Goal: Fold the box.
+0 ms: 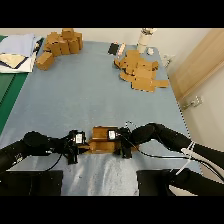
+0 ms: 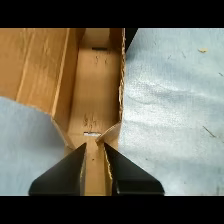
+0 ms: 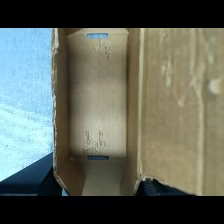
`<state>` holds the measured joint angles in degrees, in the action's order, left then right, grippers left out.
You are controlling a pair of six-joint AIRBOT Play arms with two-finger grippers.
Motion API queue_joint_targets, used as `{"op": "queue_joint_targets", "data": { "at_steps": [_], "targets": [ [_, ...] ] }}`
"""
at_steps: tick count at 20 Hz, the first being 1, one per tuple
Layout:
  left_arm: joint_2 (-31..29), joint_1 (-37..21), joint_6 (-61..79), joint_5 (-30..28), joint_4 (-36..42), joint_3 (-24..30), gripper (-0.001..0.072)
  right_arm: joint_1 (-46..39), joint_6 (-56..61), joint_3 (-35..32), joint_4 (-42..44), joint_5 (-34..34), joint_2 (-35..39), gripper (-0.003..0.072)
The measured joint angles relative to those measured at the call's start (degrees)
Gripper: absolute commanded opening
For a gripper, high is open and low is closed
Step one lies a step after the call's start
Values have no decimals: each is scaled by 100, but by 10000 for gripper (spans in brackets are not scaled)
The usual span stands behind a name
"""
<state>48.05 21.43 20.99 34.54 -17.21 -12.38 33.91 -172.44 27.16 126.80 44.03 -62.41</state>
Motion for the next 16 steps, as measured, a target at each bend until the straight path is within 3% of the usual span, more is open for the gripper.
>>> {"op": "queue_joint_targets", "data": {
  "at_steps": [1,7,15,16],
  "targets": [
    [-94,-39,-339,85,-254,0,487,0,0,0,0,-2,0,518],
    [-481,-308,-1419,286,-1084,4,484,0,0,0,0,0,-2,519],
    [-22,-24,-1010,153,-704,-227,480,0,0,0,0,0,0,518],
    [48,26,-966,155,-671,-249,424,0,0,-2,0,2,0,519]
  ]
}}
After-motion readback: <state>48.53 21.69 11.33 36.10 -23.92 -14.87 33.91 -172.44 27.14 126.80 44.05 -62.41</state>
